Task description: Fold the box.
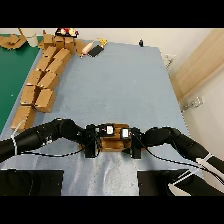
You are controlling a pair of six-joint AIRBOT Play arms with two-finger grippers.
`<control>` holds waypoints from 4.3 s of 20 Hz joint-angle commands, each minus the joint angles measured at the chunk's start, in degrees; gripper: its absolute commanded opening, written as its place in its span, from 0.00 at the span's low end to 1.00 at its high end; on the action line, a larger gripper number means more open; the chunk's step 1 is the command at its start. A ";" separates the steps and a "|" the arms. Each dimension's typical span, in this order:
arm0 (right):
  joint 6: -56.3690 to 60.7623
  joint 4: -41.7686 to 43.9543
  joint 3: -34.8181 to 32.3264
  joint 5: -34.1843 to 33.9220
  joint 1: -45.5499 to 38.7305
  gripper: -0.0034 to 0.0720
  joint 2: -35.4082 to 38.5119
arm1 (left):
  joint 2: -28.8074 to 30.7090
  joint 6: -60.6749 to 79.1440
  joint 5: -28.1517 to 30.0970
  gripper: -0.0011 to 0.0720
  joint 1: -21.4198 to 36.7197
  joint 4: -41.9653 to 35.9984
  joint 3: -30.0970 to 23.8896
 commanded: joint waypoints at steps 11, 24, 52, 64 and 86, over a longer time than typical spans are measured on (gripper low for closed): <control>0.00 0.00 0.07 0.00 0.00 0.71 0.02 | -1.40 8.07 1.95 0.03 -0.20 -9.31 0.09; 0.00 0.00 0.07 0.00 0.00 0.71 0.02 | -2.10 8.70 1.81 0.60 -0.48 -11.06 0.07; 0.00 0.00 0.07 0.04 0.00 0.71 0.02 | 24.17 -79.54 -6.67 0.03 10.40 33.40 -5.14; -0.02 0.02 0.07 0.02 0.00 0.71 0.02 | 10.75 -57.20 -9.42 0.03 18.12 -11.74 -14.56; -0.02 0.02 0.07 0.02 0.00 0.71 0.02 | 8.57 -45.33 -6.21 0.03 13.33 -30.25 -12.11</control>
